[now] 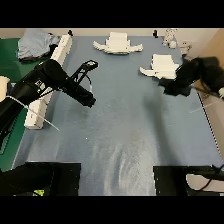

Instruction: Fold the box.

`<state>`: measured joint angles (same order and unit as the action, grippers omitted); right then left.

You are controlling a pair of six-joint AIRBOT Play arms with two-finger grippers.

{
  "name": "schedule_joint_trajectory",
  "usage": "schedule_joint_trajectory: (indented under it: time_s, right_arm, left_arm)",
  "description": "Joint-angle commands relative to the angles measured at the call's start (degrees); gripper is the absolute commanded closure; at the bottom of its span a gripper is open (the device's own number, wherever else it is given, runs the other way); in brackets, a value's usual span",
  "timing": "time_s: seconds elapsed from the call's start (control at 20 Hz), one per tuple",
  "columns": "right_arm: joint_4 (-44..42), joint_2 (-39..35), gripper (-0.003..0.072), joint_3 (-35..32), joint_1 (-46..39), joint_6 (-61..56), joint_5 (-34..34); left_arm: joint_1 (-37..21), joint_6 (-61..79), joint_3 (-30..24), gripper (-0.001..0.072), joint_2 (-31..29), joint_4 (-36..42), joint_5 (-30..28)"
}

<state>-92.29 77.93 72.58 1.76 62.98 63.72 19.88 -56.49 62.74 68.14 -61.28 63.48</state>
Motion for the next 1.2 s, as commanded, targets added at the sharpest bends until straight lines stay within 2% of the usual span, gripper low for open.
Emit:
schedule_joint_trajectory:
  time_s: [0.0,0.1,0.15,0.3,0.5,0.65,0.75,0.85,1.15]
  right_arm:
    - [-9.9,10.8,0.0437,17.4,-18.1,10.7,1.5]
    - [-14.6,19.1,0.0412,27.3,-26.9,18.1,1.8]
    - [-17.5,23.6,0.0313,32.0,-30.7,20.2,2.5]
    - [-29.7,34.1,0.0310,39.3,-38.4,27.3,1.8]
    - [-40.2,43.5,0.0310,44.9,-40.1,36.9,-1.7]
    - [-45.3,47.5,0.0310,45.6,-38.5,40.6,-3.4]
    - [-45.6,48.9,0.0310,45.6,-36.9,42.7,-5.7]
    - [-45.8,49.5,0.0352,45.6,-35.4,42.8,-8.0]
    - [-46.3,49.9,0.0352,45.9,-32.7,44.2,-13.4]
  left_arm:
    - [0.0,0.0,0.0,0.0693,0.0,0.0,0.0]
    - [0.0,0.0,0.0,0.0694,0.0,0.0,-0.1]
    - [0.1,0.0,0.0,0.0694,0.0,0.0,0.0]
    - [0.0,0.0,0.0,0.0694,0.0,0.0,0.0]
    - [0.1,0.0,0.0,0.0694,0.0,0.0,0.0]
    - [0.0,0.0,0.0,0.0694,0.0,0.0,0.0]
    - [0.0,0.0,0.0,0.0694,0.0,0.0,0.0]
    - [0.0,0.0,0.0,0.0693,0.0,0.0,0.0]
    - [0.0,0.0,0.0,0.0694,0.0,0.0,0.0]
